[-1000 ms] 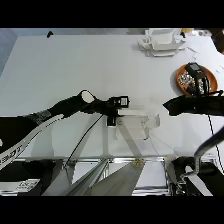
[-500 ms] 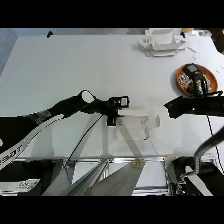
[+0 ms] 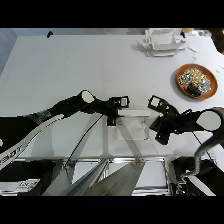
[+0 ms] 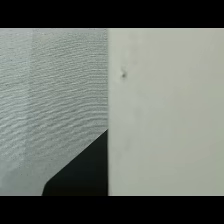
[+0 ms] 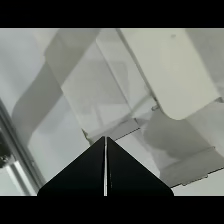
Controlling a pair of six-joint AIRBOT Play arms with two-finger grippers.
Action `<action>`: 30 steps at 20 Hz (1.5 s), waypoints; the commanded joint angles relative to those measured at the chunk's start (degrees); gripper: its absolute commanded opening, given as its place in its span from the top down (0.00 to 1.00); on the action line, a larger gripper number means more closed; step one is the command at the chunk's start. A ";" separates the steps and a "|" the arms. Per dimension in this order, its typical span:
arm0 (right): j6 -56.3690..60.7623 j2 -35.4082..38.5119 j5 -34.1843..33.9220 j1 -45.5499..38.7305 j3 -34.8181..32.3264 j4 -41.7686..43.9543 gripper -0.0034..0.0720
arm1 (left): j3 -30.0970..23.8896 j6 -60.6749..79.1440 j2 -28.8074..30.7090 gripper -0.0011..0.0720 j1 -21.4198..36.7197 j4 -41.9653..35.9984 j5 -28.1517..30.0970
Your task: Fold the box and place the chain.
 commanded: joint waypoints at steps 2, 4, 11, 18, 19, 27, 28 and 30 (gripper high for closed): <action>-1.99 0.90 -8.07 5.25 -6.93 -8.50 0.86 | -0.02 0.00 0.02 0.97 -0.04 0.00 -0.02; -6.60 4.74 -13.55 8.22 -11.17 -9.09 0.14 | -0.02 0.00 0.02 0.97 -0.07 0.00 -0.04; -10.21 13.55 -26.43 16.55 -21.35 -10.78 0.04 | -0.02 0.00 0.02 0.97 -0.04 0.00 -0.02; -10.25 5.11 -34.16 19.04 -21.51 -14.51 0.04 | -0.02 0.00 0.02 0.97 -0.04 0.00 -0.02; -10.23 4.74 -34.27 19.02 -21.51 -15.30 0.04 | -0.02 0.00 0.02 0.97 -0.04 0.00 -0.02; -7.48 11.26 -25.49 19.04 -21.51 -15.04 0.04 | -0.02 0.00 0.02 0.97 -0.04 0.00 -0.02; -6.64 11.61 -25.79 19.04 -21.51 -14.99 0.04 | -0.02 0.00 0.02 0.97 -0.04 0.00 -0.02; -6.73 11.10 -27.10 19.04 -21.53 -15.06 0.04 | -0.02 0.00 0.02 0.97 -0.04 0.00 -0.02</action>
